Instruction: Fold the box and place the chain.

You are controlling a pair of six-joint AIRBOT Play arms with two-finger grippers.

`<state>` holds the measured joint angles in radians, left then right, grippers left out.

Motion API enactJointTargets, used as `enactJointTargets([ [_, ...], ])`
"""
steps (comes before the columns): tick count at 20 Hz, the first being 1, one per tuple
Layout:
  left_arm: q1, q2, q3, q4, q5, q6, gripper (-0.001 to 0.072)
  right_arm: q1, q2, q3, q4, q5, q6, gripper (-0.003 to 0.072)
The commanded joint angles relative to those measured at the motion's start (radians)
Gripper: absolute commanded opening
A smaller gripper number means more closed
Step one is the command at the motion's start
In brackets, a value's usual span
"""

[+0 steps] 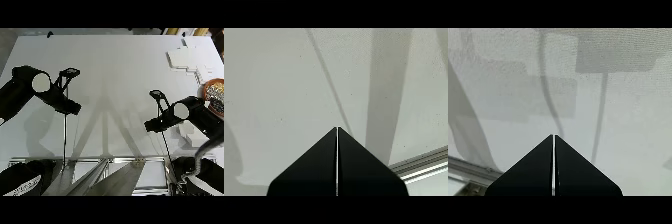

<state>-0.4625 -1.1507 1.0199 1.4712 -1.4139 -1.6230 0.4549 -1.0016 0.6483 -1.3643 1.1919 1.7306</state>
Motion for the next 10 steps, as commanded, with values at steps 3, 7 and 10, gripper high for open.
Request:
enactJointTargets([
  [3, 0.0, 0.001, 0.0, 0.0, 0.0, 0.0, 0.0008, 0.001, 0.001, 0.0, 0.0, 0.0, 0.0, 0.0019],
  [7, -0.001, 0.001, 0.0, 0.0, 0.0, 0.0, 0.0008, 0.001, 0.001, 0.0, 0.0, 0.0, 0.0, 0.0019],
  [10, 0.0, 0.001, 0.0, 0.0, 0.0, 0.0, 0.0008, 0.001, 0.001, 0.0, -0.002, -0.018, -0.004, 0.0019],
])
